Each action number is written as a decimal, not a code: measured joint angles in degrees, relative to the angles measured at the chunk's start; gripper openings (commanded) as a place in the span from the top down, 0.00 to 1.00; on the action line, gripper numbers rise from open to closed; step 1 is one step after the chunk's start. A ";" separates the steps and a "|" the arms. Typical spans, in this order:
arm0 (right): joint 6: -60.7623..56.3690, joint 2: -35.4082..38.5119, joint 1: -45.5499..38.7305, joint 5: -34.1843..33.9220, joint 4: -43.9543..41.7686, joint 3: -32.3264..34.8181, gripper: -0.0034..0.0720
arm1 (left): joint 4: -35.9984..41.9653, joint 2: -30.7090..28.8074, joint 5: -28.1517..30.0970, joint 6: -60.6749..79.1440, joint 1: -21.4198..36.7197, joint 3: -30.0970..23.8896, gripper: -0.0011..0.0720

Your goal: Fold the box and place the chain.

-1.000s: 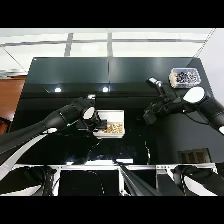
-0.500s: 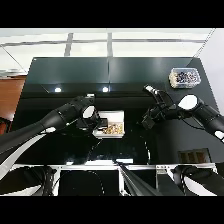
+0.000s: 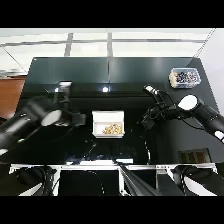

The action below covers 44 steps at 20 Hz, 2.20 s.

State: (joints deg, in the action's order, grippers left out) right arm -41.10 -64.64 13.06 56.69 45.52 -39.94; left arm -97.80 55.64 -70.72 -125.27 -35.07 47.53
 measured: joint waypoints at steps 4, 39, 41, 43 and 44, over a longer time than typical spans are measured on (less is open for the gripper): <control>0.00 0.00 0.00 -0.44 0.00 0.02 0.54 | 17.05 -7.28 6.93 24.87 11.67 -9.81 0.06; -2.82 0.00 0.24 -0.42 -0.94 0.07 0.54 | 61.35 16.92 21.57 137.39 15.30 -14.08 0.00; -2.82 0.00 0.24 -0.42 -0.94 0.07 0.54 | 60.87 16.92 20.55 137.06 15.30 -14.05 0.00; -2.82 0.00 0.24 -0.42 -0.92 0.07 0.54 | 60.39 16.92 19.54 136.87 15.30 -14.05 0.00; -2.82 0.00 0.24 -0.42 -0.92 0.07 0.54 | 60.41 16.92 19.08 136.69 15.30 -14.05 0.00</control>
State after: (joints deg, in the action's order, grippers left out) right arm -43.92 -64.64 13.30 56.27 44.60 -39.88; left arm -37.39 72.55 -51.64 11.42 -19.77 33.47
